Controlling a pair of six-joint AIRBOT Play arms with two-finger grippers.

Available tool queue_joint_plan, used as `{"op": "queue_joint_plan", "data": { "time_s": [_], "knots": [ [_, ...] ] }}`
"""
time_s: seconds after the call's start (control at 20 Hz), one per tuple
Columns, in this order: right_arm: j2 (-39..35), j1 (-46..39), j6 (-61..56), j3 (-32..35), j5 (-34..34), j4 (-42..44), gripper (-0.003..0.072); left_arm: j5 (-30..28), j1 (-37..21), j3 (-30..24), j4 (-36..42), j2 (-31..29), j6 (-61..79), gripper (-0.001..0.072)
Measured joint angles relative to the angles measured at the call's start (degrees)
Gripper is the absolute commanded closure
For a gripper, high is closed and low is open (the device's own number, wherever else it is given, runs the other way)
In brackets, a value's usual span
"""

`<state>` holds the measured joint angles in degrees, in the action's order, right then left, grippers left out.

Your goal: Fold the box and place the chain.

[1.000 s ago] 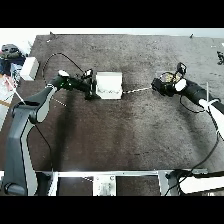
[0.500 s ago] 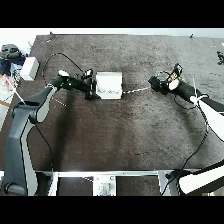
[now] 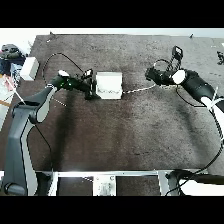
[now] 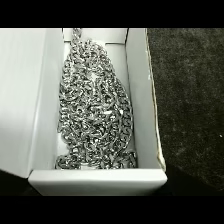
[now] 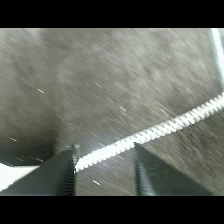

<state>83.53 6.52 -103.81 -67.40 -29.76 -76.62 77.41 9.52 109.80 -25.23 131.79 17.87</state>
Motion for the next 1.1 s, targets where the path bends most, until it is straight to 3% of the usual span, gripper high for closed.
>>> {"op": "queue_joint_plan", "data": {
  "time_s": [0.25, 0.55, 0.6, 0.65, 0.75, 0.8, 0.85, 1.1],
  "knots": [
    [4.44, -3.06, -2.75, 2.67, 2.62, -3.21, 0.0337, 0.0, 0.0, 0.0, 0.0, 0.0, 0.0, 0.0373],
    [11.93, -4.11, -3.5, 3.32, 12.09, 1.81, 0.0338, 0.0, 0.0, 0.0, 0.0, 0.0, 0.0, 0.0373],
    [12.92, -4.15, -3.56, 3.32, 14.12, 3.08, 0.0359, 0.0, 0.0, 0.0, 0.0, 0.0, 0.0, 0.0373],
    [13.75, -4.31, -3.56, 3.34, 15.76, 4.2, 0.044, 0.02, 0.0, 0.0, 0.0, -0.02, 0.0, 0.0373],
    [15.06, -4.33, -3.69, 3.34, 19.08, 6.69, 0.0473, 0.0, 0.0, 0.0, 0.0, -0.02, 0.0, 0.0373],
    [15.54, -4.31, -3.67, 3.34, 20.48, 7.63, 0.0532, 0.0, 0.0, 0.0, 0.0, 0.0, -0.02, 0.0373],
    [15.85, -4.28, -3.65, 3.34, 21.57, 8.24, 0.0674, 0.02, 0.0, 0.0, 0.0, 0.0, 0.0, 0.0373],
    [15.78, -3.23, -3.63, 3.37, 24.22, 9.88, 0.0674, 0.02, 0.0, 0.0, 0.0, 0.0, 0.0, 0.0373]
  ]
}}
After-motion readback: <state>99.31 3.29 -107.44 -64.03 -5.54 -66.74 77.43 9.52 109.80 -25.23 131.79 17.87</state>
